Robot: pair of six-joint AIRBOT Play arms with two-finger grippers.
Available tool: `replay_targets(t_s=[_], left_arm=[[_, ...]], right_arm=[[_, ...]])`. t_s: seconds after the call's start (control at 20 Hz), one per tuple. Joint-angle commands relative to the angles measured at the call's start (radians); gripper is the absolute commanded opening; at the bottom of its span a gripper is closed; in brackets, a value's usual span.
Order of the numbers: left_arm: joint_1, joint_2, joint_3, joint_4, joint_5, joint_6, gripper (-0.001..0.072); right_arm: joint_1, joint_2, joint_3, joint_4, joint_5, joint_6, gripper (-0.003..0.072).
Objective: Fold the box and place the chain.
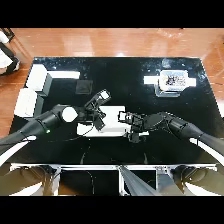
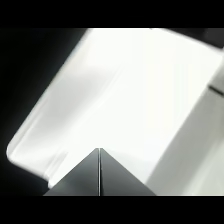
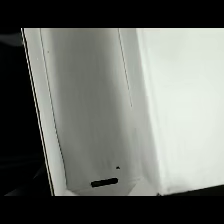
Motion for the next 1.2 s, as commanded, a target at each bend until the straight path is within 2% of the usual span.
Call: replay_targets(t_s=[0.0, 0.2, 0.35, 0.45, 0.65, 0.7, 0.75, 0.8, 0.85, 1.15], left_arm=[[0.077, 0.073, 0.046, 0.132, -0.215, -0.064, 0.0020], [0.191, 0.195, 0.039, 0.187, -0.417, -0.064, 0.0020], [0.257, 0.252, -0.017, 0.185, -0.470, -0.043, 0.0020], [0.279, 0.297, -0.093, 0.126, -0.435, 0.018, 0.0020], [0.285, 0.350, -0.263, -0.149, -0.272, 0.227, 0.0025], [0.285, 0.343, -0.281, -0.159, -0.258, 0.236, 0.0058], [0.285, 0.336, -0.289, -0.158, -0.252, 0.236, 0.0219], [0.285, 0.330, -0.290, -0.157, -0.254, 0.236, 0.0474], [0.285, 0.331, -0.290, -0.160, -0.242, 0.237, 0.0636], [0.284, 0.328, -0.288, -0.159, -0.224, 0.357, 0.0631]], right_arm=[[0.001, 0.000, -0.001, 0.000, 0.001, 0.001, 0.0179], [0.001, 0.000, -0.001, 0.001, 0.001, 0.001, 0.0179], [0.001, 0.000, -0.001, 0.001, 0.001, 0.001, 0.0178], [0.001, 0.000, 0.000, 0.001, 0.001, 0.001, 0.0178], [0.001, 0.000, -0.001, 0.000, 0.001, 0.000, 0.0178], [0.001, 0.000, 0.000, 0.000, 0.001, 0.000, 0.0179], [0.001, 0.000, 0.000, 0.000, 0.001, 0.000, 0.0179], [0.001, 0.000, 0.000, 0.000, 0.001, 0.000, 0.0179], [0.001, 0.000, 0.000, 0.000, 0.001, 0.000, 0.0178], [0.001, 0.000, 0.000, 0.000, 0.051, 0.000, 0.0178]])
